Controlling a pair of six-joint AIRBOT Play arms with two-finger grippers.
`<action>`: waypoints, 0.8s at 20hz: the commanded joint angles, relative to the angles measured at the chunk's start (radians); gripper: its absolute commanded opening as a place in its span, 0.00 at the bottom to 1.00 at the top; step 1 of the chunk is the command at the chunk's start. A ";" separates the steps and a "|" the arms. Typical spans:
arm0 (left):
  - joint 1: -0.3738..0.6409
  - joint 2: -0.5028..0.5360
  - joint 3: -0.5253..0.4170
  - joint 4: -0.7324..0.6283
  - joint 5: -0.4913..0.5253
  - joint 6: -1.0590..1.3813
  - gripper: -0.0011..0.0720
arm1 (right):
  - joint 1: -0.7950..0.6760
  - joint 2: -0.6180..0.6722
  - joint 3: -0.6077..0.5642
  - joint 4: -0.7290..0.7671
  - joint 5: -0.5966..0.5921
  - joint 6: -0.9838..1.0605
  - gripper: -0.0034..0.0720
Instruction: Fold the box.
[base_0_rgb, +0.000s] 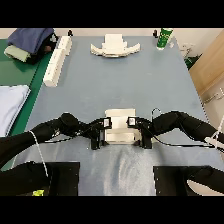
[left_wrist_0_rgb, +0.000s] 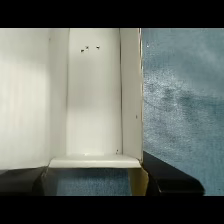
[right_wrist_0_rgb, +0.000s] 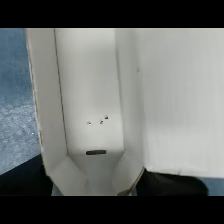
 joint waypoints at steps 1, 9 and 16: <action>0.000 0.000 0.000 -0.001 0.005 0.002 0.66 | -0.002 0.021 0.019 -0.107 -0.024 0.180 0.99; 0.000 0.000 0.000 -0.001 0.005 0.002 0.66 | -0.002 0.265 0.107 -0.327 -0.276 0.604 0.97; 0.000 0.000 0.000 -0.001 0.006 0.002 0.66 | -0.001 0.358 0.122 0.070 -0.265 1.117 0.18</action>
